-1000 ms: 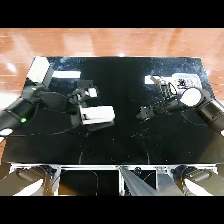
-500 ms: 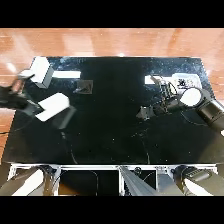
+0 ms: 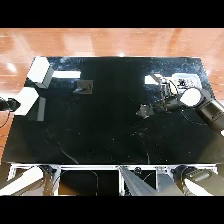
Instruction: Fold the box and place the chain.
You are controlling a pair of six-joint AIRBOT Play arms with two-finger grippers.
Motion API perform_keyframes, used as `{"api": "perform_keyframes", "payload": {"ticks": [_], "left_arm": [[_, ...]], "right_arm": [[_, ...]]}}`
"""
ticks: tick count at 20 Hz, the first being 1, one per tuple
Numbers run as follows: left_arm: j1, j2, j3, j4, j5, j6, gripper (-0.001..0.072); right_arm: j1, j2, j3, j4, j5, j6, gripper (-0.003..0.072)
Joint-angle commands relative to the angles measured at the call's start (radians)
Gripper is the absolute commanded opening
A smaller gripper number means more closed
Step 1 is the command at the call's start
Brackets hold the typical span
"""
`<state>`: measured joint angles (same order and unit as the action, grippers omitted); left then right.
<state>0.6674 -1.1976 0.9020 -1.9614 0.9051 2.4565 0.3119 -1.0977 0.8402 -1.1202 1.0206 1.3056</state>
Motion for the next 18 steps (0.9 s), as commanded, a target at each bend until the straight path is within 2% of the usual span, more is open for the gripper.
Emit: {"api": "perform_keyframes", "payload": {"ticks": [1, 6, 13, 14, 15, 16, 18], "left_arm": [[0.003, -0.076, 0.023, -0.017, -0.107, 0.001, 0.0018], [-0.041, -0.166, 0.105, -0.026, -0.098, -0.022, 0.0018], [-0.094, -0.19, 0.114, -0.026, -0.086, -0.034, 0.0027], [-0.094, -0.19, 0.116, -0.025, -0.074, -0.048, 0.0222], [-0.094, -0.19, 0.122, -0.019, -0.056, -0.06, 0.06], [-0.094, -0.19, 0.134, -0.007, -0.029, -0.083, 0.0634], [-0.093, -0.189, 0.173, 0.002, 0.059, -0.083, 0.0633]], "right_arm": [[0.001, 0.0, 0.0, 0.005, -0.005, 0.002, 0.0719], [0.001, 0.0, 0.0, 0.005, -0.005, 0.039, 0.0719], [0.001, 0.0, 0.0, 0.005, -0.005, 0.038, 0.0719], [0.001, 0.0, 0.0, 0.005, -0.005, 0.038, 0.0719], [0.001, 0.0, 0.0, 0.005, -0.005, 0.038, 0.0719], [0.001, 0.0, 0.0, 0.005, -0.005, 0.038, 0.0719], [0.001, 0.0, 0.0, 0.005, -0.005, 0.038, 0.0719]]}}
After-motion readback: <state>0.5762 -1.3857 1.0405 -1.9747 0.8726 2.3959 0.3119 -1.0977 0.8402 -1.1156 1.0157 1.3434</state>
